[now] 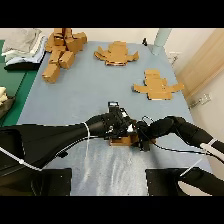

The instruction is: Fold the box.

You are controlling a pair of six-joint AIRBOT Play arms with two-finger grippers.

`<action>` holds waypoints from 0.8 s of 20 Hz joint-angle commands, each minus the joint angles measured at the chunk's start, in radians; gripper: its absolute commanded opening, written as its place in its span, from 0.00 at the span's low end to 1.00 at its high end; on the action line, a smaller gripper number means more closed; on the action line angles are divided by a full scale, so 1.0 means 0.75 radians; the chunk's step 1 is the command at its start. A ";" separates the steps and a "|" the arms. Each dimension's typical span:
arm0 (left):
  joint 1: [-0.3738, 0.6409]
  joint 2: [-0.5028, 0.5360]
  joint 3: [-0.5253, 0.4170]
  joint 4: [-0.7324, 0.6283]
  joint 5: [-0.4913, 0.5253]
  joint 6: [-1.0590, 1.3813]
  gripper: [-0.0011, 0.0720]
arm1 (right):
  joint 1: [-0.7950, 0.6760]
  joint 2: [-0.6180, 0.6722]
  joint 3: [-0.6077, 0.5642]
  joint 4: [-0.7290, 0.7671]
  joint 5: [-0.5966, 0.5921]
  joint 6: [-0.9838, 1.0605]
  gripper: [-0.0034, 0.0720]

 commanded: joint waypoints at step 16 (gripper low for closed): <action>-0.031 -0.001 -0.001 0.056 -0.017 -0.060 0.72 | 0.001 0.000 0.001 0.000 -0.001 0.000 0.69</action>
